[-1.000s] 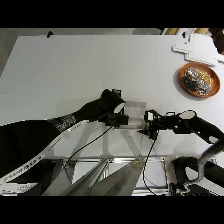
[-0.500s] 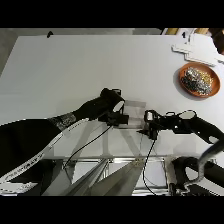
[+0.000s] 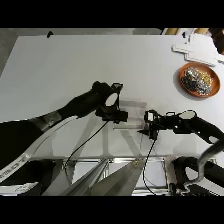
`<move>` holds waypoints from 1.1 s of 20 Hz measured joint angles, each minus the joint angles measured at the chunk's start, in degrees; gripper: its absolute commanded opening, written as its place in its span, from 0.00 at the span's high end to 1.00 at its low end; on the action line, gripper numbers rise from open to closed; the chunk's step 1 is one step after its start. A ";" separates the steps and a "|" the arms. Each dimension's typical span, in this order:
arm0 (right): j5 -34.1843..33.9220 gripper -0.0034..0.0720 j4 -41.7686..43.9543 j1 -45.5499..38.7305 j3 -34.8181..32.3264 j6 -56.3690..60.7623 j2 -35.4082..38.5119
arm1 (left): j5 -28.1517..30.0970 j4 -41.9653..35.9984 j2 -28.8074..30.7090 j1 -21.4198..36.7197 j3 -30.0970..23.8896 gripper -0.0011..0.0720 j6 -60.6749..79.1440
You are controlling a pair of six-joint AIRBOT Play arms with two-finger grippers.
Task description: Fold the box and place the chain.
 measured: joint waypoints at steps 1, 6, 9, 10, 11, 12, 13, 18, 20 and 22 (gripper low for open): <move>0.00 0.41 0.00 0.00 0.00 0.00 0.00 | -1.25 0.44 1.90 0.94 -0.02 0.61 2.64; 0.00 0.41 0.02 -0.02 0.00 0.00 0.00 | -10.10 0.96 11.76 6.10 -0.28 0.41 17.00; 0.02 0.41 0.02 -0.02 0.00 0.00 0.00 | -12.48 0.26 16.90 9.94 -3.56 0.03 33.35; 0.02 0.41 0.02 -0.02 0.00 0.00 0.00 | -11.82 -0.74 18.49 11.37 -5.97 0.03 40.57; 0.02 0.41 0.02 -0.02 0.00 0.00 0.00 | -9.86 -2.45 19.93 12.98 -9.35 0.03 48.92; 0.02 0.41 0.02 -0.02 0.00 0.00 0.00 | -6.45 -4.22 21.20 14.75 -13.25 0.03 57.79; 0.02 0.41 0.02 -0.02 0.00 0.00 0.00 | -2.54 -6.34 21.94 16.35 -17.11 0.03 66.47; 0.02 0.41 0.04 0.00 0.00 0.00 0.00 | 16.63 -23.45 19.45 21.22 -31.12 0.03 109.61; 0.02 0.41 0.02 -0.02 0.00 0.00 0.00 | 19.78 -30.10 16.37 21.86 -33.00 0.03 122.14; 0.02 0.41 0.04 -0.02 0.00 0.00 0.00 | 21.64 -37.40 13.42 22.16 -34.01 0.03 131.51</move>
